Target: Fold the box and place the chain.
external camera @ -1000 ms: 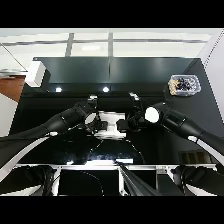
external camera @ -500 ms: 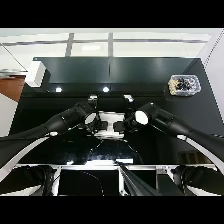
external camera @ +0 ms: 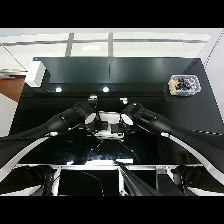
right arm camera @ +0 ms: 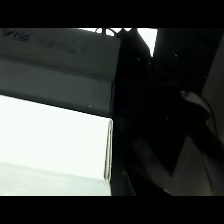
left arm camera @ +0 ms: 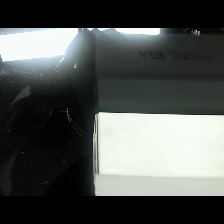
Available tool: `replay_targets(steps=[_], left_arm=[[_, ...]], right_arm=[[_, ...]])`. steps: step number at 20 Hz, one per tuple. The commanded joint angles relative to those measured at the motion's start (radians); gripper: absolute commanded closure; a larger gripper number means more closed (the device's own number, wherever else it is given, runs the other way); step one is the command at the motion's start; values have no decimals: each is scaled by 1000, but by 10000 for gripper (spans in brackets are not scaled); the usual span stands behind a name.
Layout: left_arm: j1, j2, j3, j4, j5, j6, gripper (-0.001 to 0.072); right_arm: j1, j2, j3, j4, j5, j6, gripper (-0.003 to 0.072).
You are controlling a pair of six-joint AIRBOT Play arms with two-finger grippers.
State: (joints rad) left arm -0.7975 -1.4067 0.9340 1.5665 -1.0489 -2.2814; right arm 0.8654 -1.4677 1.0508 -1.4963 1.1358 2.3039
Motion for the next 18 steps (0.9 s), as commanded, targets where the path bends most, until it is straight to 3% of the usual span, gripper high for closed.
replay_targets(steps=[1, 12, 14, 15, 16, 18], left_arm=[[1, 0, 0, 0, -1, 0, 680], [1, 0, 0, 0, -1, 0, 680], [1, 0, 0, 0, -1, 0, 680], [1, 0, 0, 0, 0, 0, 680], [1, 0, 0, 1, 0, 0, 680], [1, 0, 0, 1, 0, 0, 680]], right_arm=[[7, -14, 11, 3, -13, 96, 384], [-3, -40, 11, 2, -15, 140, 385], [-3, -40, 11, -2, -15, 138, 485], [-3, -40, 11, -1, -15, 139, 490], [-3, -40, 11, -1, -12, 139, 561], [-3, -40, 11, 0, 2, 139, 569]])
